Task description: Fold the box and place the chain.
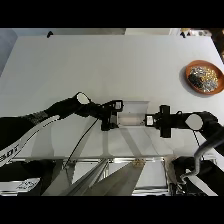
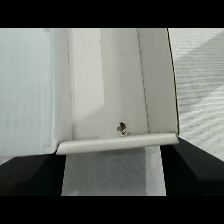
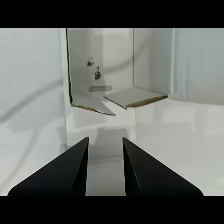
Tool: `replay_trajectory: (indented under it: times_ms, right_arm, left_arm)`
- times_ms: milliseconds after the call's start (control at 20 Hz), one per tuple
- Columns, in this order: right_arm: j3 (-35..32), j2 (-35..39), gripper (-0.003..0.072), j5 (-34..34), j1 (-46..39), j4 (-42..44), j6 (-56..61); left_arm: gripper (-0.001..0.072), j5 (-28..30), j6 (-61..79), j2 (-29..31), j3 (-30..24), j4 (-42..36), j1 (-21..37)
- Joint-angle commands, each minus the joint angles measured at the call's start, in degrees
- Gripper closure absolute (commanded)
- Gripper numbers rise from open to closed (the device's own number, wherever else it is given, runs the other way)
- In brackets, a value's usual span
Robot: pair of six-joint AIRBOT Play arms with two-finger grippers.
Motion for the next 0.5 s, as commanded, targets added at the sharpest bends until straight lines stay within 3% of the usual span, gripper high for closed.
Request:
replay_trajectory:
  times_ms: [0, 200, 450]
  right_arm:
    - [-0.02, -0.61, 0.0448, -1.38, -0.94, 1.03, 0.11]
    - [-0.02, -2.97, 0.0448, -3.32, -0.92, 8.55, -2.29]
    - [-0.02, -4.57, 0.0451, -5.18, -0.92, 10.64, -3.56]
  left_arm:
    - [0.0497, 0.00, 0.02, 0.02, 0.00, 0.02, 0.07]
    - [0.0497, -0.02, 0.02, 0.02, 0.00, 0.02, 0.07]
    - [0.0497, 0.00, 0.02, 0.02, 0.00, 0.02, 0.07]
